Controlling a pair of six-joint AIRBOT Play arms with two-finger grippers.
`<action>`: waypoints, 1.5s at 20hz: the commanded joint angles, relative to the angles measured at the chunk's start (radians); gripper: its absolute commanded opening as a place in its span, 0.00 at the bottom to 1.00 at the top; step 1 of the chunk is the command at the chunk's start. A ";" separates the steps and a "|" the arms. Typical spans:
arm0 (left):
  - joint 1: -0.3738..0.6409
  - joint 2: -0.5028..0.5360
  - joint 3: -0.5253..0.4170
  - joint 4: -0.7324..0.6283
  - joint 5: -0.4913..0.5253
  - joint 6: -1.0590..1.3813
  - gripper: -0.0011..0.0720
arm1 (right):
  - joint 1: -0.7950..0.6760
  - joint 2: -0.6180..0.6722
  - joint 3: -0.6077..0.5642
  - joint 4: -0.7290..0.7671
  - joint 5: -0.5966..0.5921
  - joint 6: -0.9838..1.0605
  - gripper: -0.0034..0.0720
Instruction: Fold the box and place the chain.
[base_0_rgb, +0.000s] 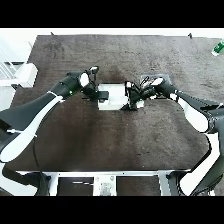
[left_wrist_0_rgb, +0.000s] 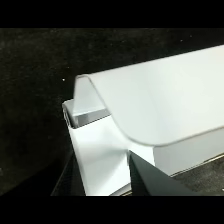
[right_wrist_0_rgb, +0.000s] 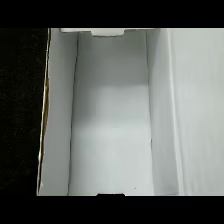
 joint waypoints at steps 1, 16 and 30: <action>-0.018 -0.002 0.010 0.055 -0.014 -0.084 0.57 | 0.000 -0.001 0.000 0.000 0.000 0.000 0.84; -0.068 -0.101 0.126 0.185 -0.080 -0.226 0.50 | 0.000 -0.001 0.000 0.000 0.000 0.000 0.84; -0.068 -0.169 0.219 0.263 -0.232 -0.354 0.42 | 0.000 -0.001 0.000 0.000 0.000 0.000 0.84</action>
